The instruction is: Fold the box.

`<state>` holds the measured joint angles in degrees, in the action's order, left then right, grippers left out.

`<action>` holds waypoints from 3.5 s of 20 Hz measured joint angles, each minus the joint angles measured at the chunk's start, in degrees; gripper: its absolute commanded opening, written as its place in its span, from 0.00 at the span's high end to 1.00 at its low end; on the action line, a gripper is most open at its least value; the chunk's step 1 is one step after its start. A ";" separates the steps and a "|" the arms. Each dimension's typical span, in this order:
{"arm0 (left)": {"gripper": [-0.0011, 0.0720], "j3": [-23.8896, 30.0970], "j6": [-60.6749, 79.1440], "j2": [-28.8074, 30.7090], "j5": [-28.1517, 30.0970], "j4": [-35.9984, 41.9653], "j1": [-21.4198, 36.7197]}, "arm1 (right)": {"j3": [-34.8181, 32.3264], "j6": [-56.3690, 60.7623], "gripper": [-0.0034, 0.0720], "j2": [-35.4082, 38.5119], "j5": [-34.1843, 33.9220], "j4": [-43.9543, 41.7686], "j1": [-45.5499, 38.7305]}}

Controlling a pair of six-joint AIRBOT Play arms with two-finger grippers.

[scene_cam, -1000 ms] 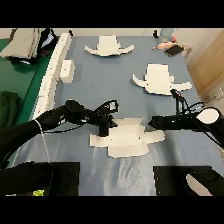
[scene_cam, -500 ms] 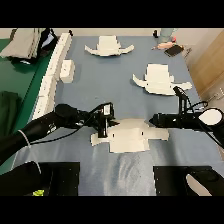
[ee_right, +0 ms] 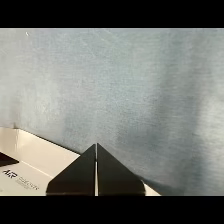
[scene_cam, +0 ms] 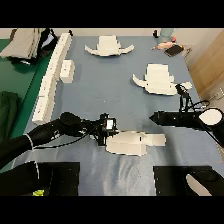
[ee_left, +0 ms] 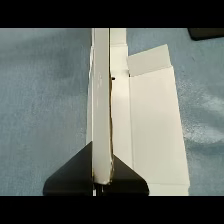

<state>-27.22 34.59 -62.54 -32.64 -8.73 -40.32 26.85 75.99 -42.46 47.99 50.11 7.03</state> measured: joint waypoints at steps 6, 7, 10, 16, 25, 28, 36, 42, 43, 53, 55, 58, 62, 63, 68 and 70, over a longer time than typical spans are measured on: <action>0.97 -1.75 -5.84 0.33 3.85 -1.05 0.92 | 0.00 -0.02 0.95 0.02 -0.02 -0.15 0.02; 0.97 -2.14 -6.40 0.55 3.74 -0.98 0.92 | 0.00 -0.07 0.95 0.02 0.00 -0.15 0.02; 0.97 -2.71 -9.35 0.74 3.30 -2.16 1.11 | 0.00 -0.24 0.95 0.02 0.04 -0.15 0.00; 0.97 -2.99 -13.00 0.79 0.61 -6.82 1.16 | 0.00 -0.70 0.95 0.02 0.17 -0.15 0.02; 0.96 -2.99 -12.98 0.26 -1.46 -7.96 1.29 | 0.00 -1.03 0.95 0.02 0.17 -0.15 0.02; 0.96 -2.99 -12.98 -0.83 -1.88 -7.56 1.27 | 0.00 -1.03 0.95 0.02 0.79 -0.17 0.02; 0.96 -3.06 -12.96 -2.21 -2.47 -7.74 1.27 | 0.00 -1.05 0.95 0.02 1.92 -0.20 0.02; 0.96 -2.93 -13.20 -2.43 -4.90 -7.98 1.22 | 0.00 -1.01 0.95 0.46 3.02 -0.15 0.00; 0.96 -2.93 -13.20 -2.43 -4.94 -8.00 1.22 | 0.00 -0.79 0.95 0.94 3.28 0.07 0.02; 0.96 -2.93 -13.20 -2.43 -5.03 -8.00 1.22 | 0.00 13.05 0.95 7.96 18.69 4.81 1.27; 0.96 -2.93 -13.20 -2.43 -5.03 -8.02 1.22 | 0.00 15.67 0.95 8.28 23.37 5.27 4.68; 0.96 -2.93 -13.20 -2.43 -5.03 -8.02 1.22 | 0.00 16.79 0.95 8.48 25.75 6.58 14.99; 0.96 -2.93 -13.20 -2.43 -5.03 -8.02 1.22 | -0.02 15.45 0.85 8.52 19.80 17.20 38.18; 0.96 -2.93 -13.20 -2.43 -5.01 -8.00 1.22 | -0.02 15.19 0.42 8.37 17.09 21.75 44.68; 0.96 -2.93 -13.20 -2.43 -5.03 -8.00 1.22 | -0.11 14.64 0.16 3.06 8.24 42.97 64.43; 0.96 -2.93 -13.20 -2.43 -5.03 -8.00 1.22 | -0.13 14.62 0.16 -0.79 6.86 47.36 67.21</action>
<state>-30.15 21.39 -64.97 -37.67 -16.73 -39.09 26.72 90.61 -43.24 54.85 97.47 74.24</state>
